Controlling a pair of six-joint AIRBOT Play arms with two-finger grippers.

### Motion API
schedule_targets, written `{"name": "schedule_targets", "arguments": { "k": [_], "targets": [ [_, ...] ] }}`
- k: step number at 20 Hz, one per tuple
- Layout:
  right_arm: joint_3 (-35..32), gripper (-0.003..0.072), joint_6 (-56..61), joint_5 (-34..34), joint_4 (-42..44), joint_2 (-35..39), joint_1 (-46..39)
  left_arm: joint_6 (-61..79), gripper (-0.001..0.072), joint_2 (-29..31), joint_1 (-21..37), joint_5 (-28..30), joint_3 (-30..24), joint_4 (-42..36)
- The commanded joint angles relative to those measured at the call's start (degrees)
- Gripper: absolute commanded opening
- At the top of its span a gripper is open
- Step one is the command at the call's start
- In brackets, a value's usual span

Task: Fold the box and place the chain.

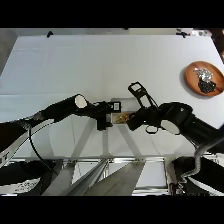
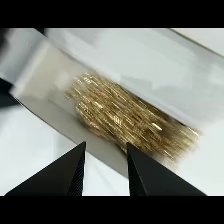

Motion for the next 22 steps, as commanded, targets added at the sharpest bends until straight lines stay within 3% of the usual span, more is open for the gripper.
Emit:
{"name": "schedule_targets", "arguments": {
  "k": [1, 3, 6, 12, 17, 22],
  "targets": [
    [0.04, 0.0294, -8.94, 12.31, -1.44, 6.56, -3.91, 0.00, 0.0435, 0.04, 0.02, 0.00, 0.00, 0.00],
    [-0.11, 0.0294, -15.93, 16.87, -3.56, 9.62, -6.84, 0.00, 0.0435, 0.04, 0.02, 0.02, 0.00, 0.00],
    [-3.28, 0.0292, -26.86, 15.69, -3.50, 10.19, -10.62, 0.00, 0.0435, 0.04, 0.02, 0.02, 0.00, 0.00],
    [-14.12, 0.0261, -35.85, 0.42, -1.60, 10.10, -10.88, 0.02, 0.0436, 0.04, 0.02, 0.02, 0.00, 0.00],
    [-15.43, 0.0261, -37.46, -12.70, -0.28, 7.45, -8.35, 0.02, 0.0435, 0.04, 0.02, 0.02, 0.00, 0.00],
    [-15.43, 0.0261, -45.05, -8.35, 0.07, 2.51, -4.76, 0.02, 0.0435, 0.04, 0.02, 0.02, 0.00, 0.00]
  ]
}}
